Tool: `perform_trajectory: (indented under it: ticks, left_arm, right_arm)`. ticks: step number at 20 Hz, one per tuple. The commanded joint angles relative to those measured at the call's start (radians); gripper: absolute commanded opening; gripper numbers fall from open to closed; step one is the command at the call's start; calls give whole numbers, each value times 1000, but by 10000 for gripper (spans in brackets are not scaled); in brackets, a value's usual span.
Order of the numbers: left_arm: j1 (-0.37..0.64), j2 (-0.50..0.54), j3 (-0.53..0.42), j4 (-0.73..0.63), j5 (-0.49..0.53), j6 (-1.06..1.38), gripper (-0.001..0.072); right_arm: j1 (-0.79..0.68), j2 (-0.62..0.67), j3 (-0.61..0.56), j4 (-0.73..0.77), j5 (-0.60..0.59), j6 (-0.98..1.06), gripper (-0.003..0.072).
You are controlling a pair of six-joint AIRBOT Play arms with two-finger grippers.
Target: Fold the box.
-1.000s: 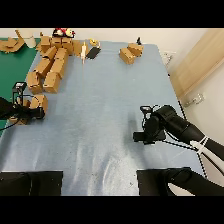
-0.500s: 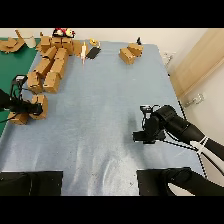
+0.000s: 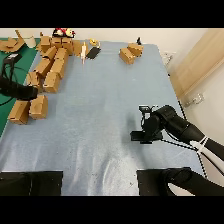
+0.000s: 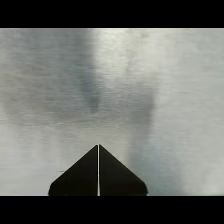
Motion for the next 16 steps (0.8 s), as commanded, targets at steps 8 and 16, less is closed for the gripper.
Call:
perform_trajectory:
  ticks: [8, 16]
  left_arm:
    - [-488, -192, 35, -165, -47, -99, 10]
    - [-614, -281, 35, -179, 44, -137, 11]
  right_arm:
    - [0, -153, 239, 138, 205, -125, 6]
    - [0, -293, 359, 135, 210, -130, 7]
